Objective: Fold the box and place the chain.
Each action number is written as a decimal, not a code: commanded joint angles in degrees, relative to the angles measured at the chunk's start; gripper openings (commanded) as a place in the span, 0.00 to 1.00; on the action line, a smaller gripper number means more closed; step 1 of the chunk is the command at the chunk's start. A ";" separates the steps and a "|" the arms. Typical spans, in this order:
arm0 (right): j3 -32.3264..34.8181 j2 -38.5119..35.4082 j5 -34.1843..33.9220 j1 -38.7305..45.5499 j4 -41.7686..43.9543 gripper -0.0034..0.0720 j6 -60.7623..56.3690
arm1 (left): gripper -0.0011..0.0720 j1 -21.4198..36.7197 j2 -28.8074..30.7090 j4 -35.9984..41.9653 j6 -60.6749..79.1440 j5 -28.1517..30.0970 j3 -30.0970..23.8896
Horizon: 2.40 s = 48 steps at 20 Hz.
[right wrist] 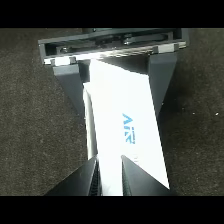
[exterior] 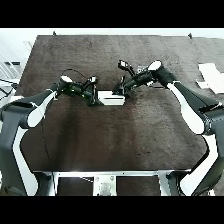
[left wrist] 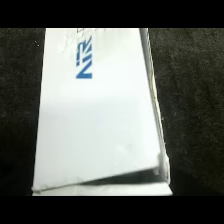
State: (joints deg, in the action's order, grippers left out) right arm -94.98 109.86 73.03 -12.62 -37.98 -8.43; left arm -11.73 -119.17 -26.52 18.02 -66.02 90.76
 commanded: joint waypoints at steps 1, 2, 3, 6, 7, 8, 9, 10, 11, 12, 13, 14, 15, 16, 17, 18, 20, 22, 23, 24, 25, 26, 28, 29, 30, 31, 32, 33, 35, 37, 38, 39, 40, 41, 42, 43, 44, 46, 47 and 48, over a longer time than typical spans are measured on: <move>0.52 0.04 0.07 -0.07 -0.15 0.23 -0.13 | 0.57 0.07 0.04 0.00 0.00 0.02 0.02; 0.55 0.04 0.09 -0.09 -0.15 0.23 -0.13 | 0.57 0.07 0.07 0.00 0.00 0.02 0.02; 0.74 0.04 0.09 -0.15 -0.11 0.23 -0.13 | 0.57 0.07 0.04 0.00 0.00 0.02 0.02; 2.89 0.04 0.09 -0.15 0.02 0.23 -0.11 | 0.57 0.07 0.04 0.00 0.00 0.02 0.02; 3.80 0.04 0.07 -0.15 0.02 0.23 -0.09 | 0.57 0.07 0.04 0.00 0.00 0.02 0.02; 4.74 0.07 0.04 -0.15 0.02 0.24 -0.04 | 0.57 0.07 0.04 0.00 0.00 0.02 0.02; 5.40 0.09 0.04 -0.13 0.02 0.24 0.07 | 0.57 0.07 0.07 0.00 0.00 0.02 0.02; 5.86 0.13 -0.02 -0.13 0.02 0.25 0.17 | 0.57 0.07 0.07 0.00 0.00 0.02 0.02; 5.97 0.31 0.00 -0.13 0.02 0.25 0.17 | 0.57 0.07 0.07 0.00 0.00 0.02 0.02; 5.97 0.50 0.00 -0.07 0.02 0.25 0.17 | 0.57 0.07 0.07 0.00 0.00 0.02 0.02; 5.97 0.63 -0.02 -0.02 0.02 0.25 0.17 | 0.57 0.07 0.07 0.00 0.00 0.02 0.02; 5.97 0.63 -0.04 -0.02 0.02 0.25 0.17 | 0.57 0.07 0.07 0.00 0.00 0.02 0.02; 5.95 0.61 -0.04 -0.02 0.52 0.34 0.17 | 0.57 0.07 0.07 0.00 0.00 0.02 0.02; 5.95 0.61 -0.04 0.17 2.19 0.42 0.17 | 0.57 0.07 0.07 0.00 0.00 0.02 0.02; 5.90 0.61 -0.02 0.48 4.79 0.41 0.57 | 0.57 0.04 0.04 0.00 0.00 0.02 0.02; 5.90 0.61 0.00 0.87 7.45 0.41 1.51 | 0.57 0.07 0.07 0.00 0.00 0.02 0.02; 5.90 0.61 0.02 1.81 12.13 0.40 2.27 | 0.57 0.07 0.04 0.00 0.00 0.02 0.02; 5.90 0.61 0.02 2.21 13.35 0.31 2.23 | 0.57 0.07 0.07 0.00 0.00 0.00 0.02; 5.90 0.61 0.04 2.25 13.35 0.24 2.12 | 0.57 0.07 0.07 0.00 0.00 0.02 0.02; 5.90 0.61 0.04 2.25 13.35 0.22 1.77 | 0.57 0.07 0.07 0.00 0.00 0.02 0.02; 5.92 0.61 0.02 2.19 13.35 0.20 1.36 | 0.57 0.07 0.07 0.00 0.00 0.02 0.02; 5.97 0.63 0.04 2.03 13.31 0.19 1.33 | 0.57 0.07 0.04 0.00 0.00 0.02 0.02; 5.97 0.68 0.02 1.99 13.20 0.08 0.15 | 0.57 0.07 0.04 0.00 0.00 0.02 0.02; 5.97 0.76 0.00 1.99 12.37 0.08 -0.68 | 0.57 0.07 0.07 0.00 0.00 0.02 0.02; 5.97 1.01 -0.11 1.97 10.91 0.06 -2.14 | 0.57 0.07 0.07 0.00 0.00 0.02 0.02; 5.97 1.33 -0.15 1.88 9.01 0.06 -4.02 | 0.57 0.07 0.07 0.00 0.00 0.02 0.02; 5.97 1.79 -0.46 1.60 6.93 0.06 -5.70 | 0.57 0.07 0.07 0.00 0.00 0.02 0.02; 5.97 2.25 -0.87 0.94 5.20 0.06 -7.52 | 0.57 0.07 0.04 0.00 0.00 0.02 0.02; 5.97 2.71 -1.66 -0.26 0.96 0.06 -9.16 | 0.57 0.07 0.04 0.00 0.00 0.02 0.02; 5.95 2.71 -2.78 -0.85 -1.14 0.05 -9.38 | 0.57 0.07 0.07 0.00 0.00 0.00 0.02; 5.90 2.69 -3.08 -0.83 -1.05 0.05 -9.35 | 0.57 0.07 0.07 0.00 0.00 0.02 0.02; 5.77 2.69 -3.17 -0.79 -1.05 0.05 -9.38 | 0.57 0.07 0.07 0.00 0.00 0.02 0.02; 5.75 2.69 -3.19 -0.79 -1.09 0.05 -9.38 | 0.57 0.07 0.04 0.00 0.00 0.02 0.02; 5.75 2.69 -3.19 -0.81 -1.09 0.05 -9.38 | 0.57 0.07 0.04 0.00 0.00 0.02 0.02; 5.64 2.64 -3.17 -0.81 -0.96 0.05 -9.35 | 0.57 0.07 0.04 0.00 0.00 0.02 0.02; 5.42 2.47 -3.15 -0.70 0.02 0.05 -9.33 | 0.57 0.07 0.07 0.00 0.00 0.02 0.02; 5.18 2.05 -3.04 -0.48 2.43 0.05 -9.11 | 0.57 0.07 0.04 0.00 0.00 0.02 0.02; 5.01 0.33 -2.05 0.09 10.91 0.05 -5.11 | 0.57 0.07 0.07 0.00 0.00 0.02 0.02; 4.98 -0.70 -1.84 0.46 14.29 0.05 -3.89 | 0.57 0.07 0.04 0.00 0.00 0.02 0.02; 5.01 -1.81 -1.86 0.68 16.50 0.05 -3.19 | 0.57 0.07 0.04 0.00 0.00 0.02 0.02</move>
State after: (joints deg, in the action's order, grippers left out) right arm -89.62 110.48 70.30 -12.69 -32.53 -14.83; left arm -11.70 -119.13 -26.33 17.65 -66.02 90.76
